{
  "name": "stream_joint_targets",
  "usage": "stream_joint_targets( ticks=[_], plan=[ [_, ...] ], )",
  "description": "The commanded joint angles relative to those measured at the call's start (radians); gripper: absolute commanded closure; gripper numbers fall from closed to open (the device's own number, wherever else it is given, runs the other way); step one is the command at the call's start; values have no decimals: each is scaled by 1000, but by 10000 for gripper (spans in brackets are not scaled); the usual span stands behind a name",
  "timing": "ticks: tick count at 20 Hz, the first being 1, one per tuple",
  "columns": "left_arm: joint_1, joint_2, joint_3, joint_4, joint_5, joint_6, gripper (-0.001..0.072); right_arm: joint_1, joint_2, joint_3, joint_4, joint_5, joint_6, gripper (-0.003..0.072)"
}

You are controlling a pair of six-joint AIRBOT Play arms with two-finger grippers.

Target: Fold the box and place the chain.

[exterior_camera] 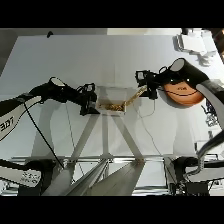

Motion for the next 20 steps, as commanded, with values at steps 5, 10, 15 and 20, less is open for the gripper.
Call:
stream_joint_targets(
  ticks=[5, 10, 15, 20],
  plan=[
    [0, 0, 0, 0, 0, 0, 271, 21, -80, 33, -53, 10, -26, 161],
    [0, 0, 0, 0, 0, 0, 271, 37, -113, 33, -74, -9, -11, 211],
    [0, 0, 0, 0, 0, 0, 271, 38, -114, 33, -121, -4, 136, 498],
    [0, 0, 0, 0, 0, 0, 271, 64, -108, 33, -201, 47, 223, 676]
  ],
)
